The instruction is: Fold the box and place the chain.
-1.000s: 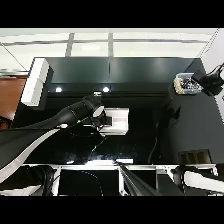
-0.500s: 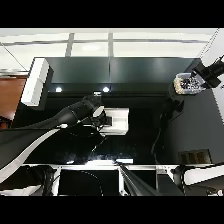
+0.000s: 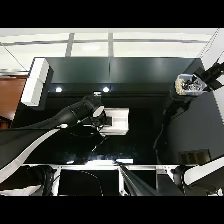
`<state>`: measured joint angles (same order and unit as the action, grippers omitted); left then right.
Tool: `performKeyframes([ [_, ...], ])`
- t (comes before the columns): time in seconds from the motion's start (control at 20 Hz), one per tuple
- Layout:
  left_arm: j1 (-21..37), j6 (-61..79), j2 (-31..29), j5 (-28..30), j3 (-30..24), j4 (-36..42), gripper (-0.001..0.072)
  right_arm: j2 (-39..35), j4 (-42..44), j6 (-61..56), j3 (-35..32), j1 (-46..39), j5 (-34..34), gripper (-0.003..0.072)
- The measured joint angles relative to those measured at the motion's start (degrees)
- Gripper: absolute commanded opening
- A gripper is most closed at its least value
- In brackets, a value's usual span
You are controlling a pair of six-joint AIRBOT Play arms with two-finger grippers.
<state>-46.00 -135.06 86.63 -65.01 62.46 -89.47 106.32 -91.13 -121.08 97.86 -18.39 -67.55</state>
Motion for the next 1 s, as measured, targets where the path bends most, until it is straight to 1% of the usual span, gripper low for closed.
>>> performKeyframes([
  [0.05,0.0,0.0,0.0,0.0,0.0,0.0,0.0033,0.4,-0.1,0.0,0.1,-0.1,0.6,0.0629],
  [0.1,0.0,0.0,0.0,0.0,0.0,0.1,0.0033,0.8,-0.2,0.0,0.2,-0.2,1.4,0.0534],
  [0.2,0.0,0.0,0.0,0.0,0.0,0.2,0.0033,1.4,-0.4,0.0,0.2,-0.3,2.2,0.0215],
  [0.25,0.0,0.0,0.0,0.0,0.0,0.2,0.0033,1.6,-0.3,0.2,0.3,-0.3,2.4,0.0025],
  [0.4,0.0,0.0,0.0,0.0,0.0,0.2,0.0033,1.7,-0.3,2.9,1.8,-0.3,1.6,0.0017],
  [0.6,0.0,0.0,0.0,0.0,0.0,0.2,0.0033,0.5,-0.2,9.9,4.6,-0.3,-1.9,0.0024],
  [0.65,0.0,0.0,0.0,0.0,0.0,0.2,0.0033,0.0,-0.1,11.7,5.0,-0.3,-2.8,0.0224],
  [0.7,0.0,0.0,0.0,0.0,0.0,0.2,0.0033,-0.3,0.1,13.5,5.2,-0.4,-4.0,0.0448],
  [0.85,0.0,0.0,0.0,0.0,0.0,0.2,0.0033,0.0,0.7,17.2,5.6,-0.5,-6.9,0.0457],
  [1.0,0.0,0.0,0.0,0.0,0.0,0.2,0.0033,1.3,0.9,19.3,5.8,-0.5,-7.8,0.0457],
])
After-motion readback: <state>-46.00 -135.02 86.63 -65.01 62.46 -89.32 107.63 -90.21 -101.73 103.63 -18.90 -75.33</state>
